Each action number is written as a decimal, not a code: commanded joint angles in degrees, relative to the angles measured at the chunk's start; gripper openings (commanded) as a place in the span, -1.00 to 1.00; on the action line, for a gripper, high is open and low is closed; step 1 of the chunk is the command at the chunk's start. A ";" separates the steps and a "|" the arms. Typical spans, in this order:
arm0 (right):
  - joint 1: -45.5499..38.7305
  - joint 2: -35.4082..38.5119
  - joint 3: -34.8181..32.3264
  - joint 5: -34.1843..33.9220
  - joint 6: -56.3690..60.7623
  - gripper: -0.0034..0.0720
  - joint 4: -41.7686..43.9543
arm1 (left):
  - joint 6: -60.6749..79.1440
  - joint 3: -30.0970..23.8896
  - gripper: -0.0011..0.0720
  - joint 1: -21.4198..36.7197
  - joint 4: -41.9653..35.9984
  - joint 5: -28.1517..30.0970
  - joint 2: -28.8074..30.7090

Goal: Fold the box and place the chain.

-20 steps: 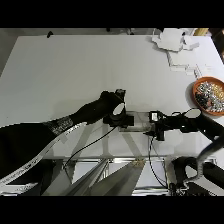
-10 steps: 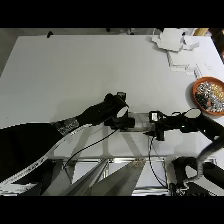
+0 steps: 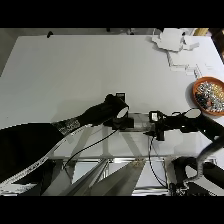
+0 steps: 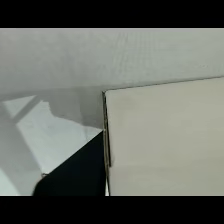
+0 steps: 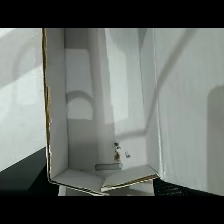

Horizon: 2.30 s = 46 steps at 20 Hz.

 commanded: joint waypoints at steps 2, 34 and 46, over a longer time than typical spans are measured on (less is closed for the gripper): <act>-0.02 0.00 0.00 0.07 0.17 0.24 0.07 | -0.42 0.96 -0.41 0.13 0.59 -1.40 0.11; -0.02 0.00 0.00 0.07 0.17 0.24 0.07 | -4.33 6.93 -0.33 0.13 1.55 -8.39 -2.08; -0.02 0.00 0.00 0.04 0.17 0.24 0.07 | -3.48 6.93 -0.83 0.13 1.51 -8.92 -1.95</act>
